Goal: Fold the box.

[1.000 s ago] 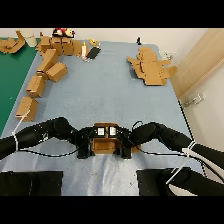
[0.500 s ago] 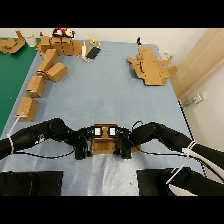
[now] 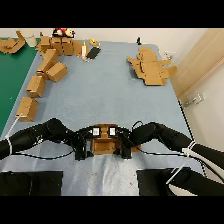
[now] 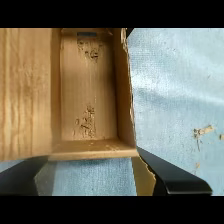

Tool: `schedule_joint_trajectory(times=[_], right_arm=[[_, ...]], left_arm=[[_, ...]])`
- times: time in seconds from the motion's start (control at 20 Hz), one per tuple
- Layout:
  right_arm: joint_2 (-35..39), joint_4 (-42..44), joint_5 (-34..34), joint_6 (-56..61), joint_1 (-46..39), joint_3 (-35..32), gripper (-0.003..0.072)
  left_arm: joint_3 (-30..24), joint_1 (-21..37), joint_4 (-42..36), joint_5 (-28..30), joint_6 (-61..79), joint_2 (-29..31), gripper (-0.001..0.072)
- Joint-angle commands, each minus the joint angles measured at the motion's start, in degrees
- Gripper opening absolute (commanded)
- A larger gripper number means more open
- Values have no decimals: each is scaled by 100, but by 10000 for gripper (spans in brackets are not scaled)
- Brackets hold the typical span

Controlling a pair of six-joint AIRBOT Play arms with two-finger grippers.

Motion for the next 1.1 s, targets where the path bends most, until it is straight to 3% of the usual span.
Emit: schedule_joint_trajectory(times=[0.0, 0.15, 1.05], right_arm=[[0, 4, 0, 7, -4, -2, 446], [0, 4, 0, 7, -2, -2, 446], [0, 4, 0, 4, -4, -2, 446]], left_arm=[[-39, 46, -391, 33, 297, 11, 680], [-107, 197, -785, -85, 756, 13, 680], [-251, -4, -728, 463, 737, -2, 676]])
